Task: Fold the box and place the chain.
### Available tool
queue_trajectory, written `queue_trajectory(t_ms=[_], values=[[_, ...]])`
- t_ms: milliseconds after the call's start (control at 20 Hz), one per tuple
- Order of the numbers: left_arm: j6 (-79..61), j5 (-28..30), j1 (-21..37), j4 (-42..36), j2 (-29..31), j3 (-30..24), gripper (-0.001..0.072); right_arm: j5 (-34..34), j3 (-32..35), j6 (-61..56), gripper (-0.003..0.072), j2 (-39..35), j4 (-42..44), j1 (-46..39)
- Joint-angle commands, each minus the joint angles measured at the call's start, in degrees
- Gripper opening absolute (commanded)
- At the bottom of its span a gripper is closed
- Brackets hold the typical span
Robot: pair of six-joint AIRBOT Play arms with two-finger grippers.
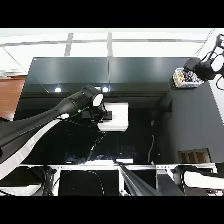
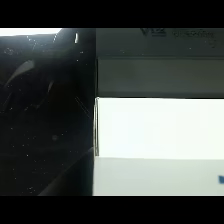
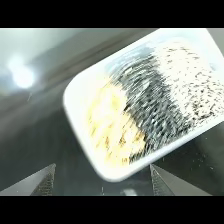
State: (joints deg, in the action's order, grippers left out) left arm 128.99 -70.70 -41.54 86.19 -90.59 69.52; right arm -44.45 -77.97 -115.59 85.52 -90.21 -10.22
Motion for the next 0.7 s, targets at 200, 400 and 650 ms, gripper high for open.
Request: queue_trajectory(t_ms=[200,400,650], values=[[0.0,-0.1,0.1,0.1,0.0,0.0,0.0026,-4.7,-17.3,-11.2,0.0656,16.7,22.5,-6.9],[0.0,-0.1,0.1,0.1,0.0,0.0,0.0026,-7.3,-18.3,-13.1,0.0655,19.9,22.6,-6.9],[0.0,0.0,0.1,0.1,0.0,0.0,0.0026,-9.7,-18.3,-12.8,0.0655,21.7,22.4,-6.9]])
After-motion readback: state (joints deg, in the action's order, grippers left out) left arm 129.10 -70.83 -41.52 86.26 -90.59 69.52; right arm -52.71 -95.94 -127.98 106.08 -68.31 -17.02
